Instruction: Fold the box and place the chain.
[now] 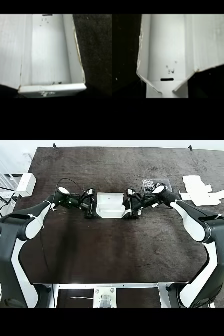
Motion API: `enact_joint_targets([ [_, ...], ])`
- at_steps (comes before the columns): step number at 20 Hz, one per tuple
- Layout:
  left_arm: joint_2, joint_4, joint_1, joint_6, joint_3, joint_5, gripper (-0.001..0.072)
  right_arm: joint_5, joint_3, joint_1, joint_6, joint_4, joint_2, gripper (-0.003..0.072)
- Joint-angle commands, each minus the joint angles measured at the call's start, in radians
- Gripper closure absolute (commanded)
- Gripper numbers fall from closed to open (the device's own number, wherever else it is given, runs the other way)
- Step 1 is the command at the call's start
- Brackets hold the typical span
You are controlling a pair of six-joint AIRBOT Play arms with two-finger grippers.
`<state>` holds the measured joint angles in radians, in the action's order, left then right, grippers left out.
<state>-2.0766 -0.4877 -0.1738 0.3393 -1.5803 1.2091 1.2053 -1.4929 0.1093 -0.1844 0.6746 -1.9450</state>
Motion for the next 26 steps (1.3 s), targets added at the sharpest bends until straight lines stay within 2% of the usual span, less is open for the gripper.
enact_joint_targets([
  [1, 0.001, -0.003, 0.0, 0.001, 0.0, 0.006, 0.024, 0.002, -0.001, -0.046, 0.037, 0.033, 0.051, -0.0034],
  [5, 0.001, -0.003, 0.0, 0.001, 0.0, 0.006, 0.0241, 0.103, -0.001, -0.108, 0.062, 0.038, 0.122, -0.0034],
  [8, 0.001, -0.003, 0.0, 0.001, 0.0, 0.006, 0.024, 0.232, 0.0, -0.121, 0.102, -0.082, 0.141, -0.0011],
  [10, 0.001, -0.005, 0.0, 0.002, 0.0, 0.003, 0.024, 0.278, 0.002, -0.103, 0.095, -0.132, 0.141, 0.0496],
  [11, 0.001, -0.006, 0.0, 0.003, 0.0, 0.002, 0.024, 0.277, 0.002, -0.09, 0.095, -0.133, 0.14, 0.0575],
  [13, 0.001, -0.012, 0.0, 0.01, 0.0, -0.003, 0.024, 0.275, 0.002, -0.067, 0.095, -0.147, 0.134, 0.0581],
  [14, 0.0, -0.022, 0.0, 0.01, 0.0, -0.008, 0.024, 0.261, 0.002, -0.054, 0.095, -0.159, 0.128, 0.0651],
  [15, 0.0, -0.027, 0.0, 0.01, 0.0, -0.008, 0.024, 0.248, 0.002, -0.043, 0.095, -0.17, 0.123, 0.0682],
  [26, -0.004, -0.062, -0.01, 0.011, 0.0, -0.043, 0.024, 0.064, 0.019, 0.008, 0.095, -0.279, 0.087, 0.0681],
])
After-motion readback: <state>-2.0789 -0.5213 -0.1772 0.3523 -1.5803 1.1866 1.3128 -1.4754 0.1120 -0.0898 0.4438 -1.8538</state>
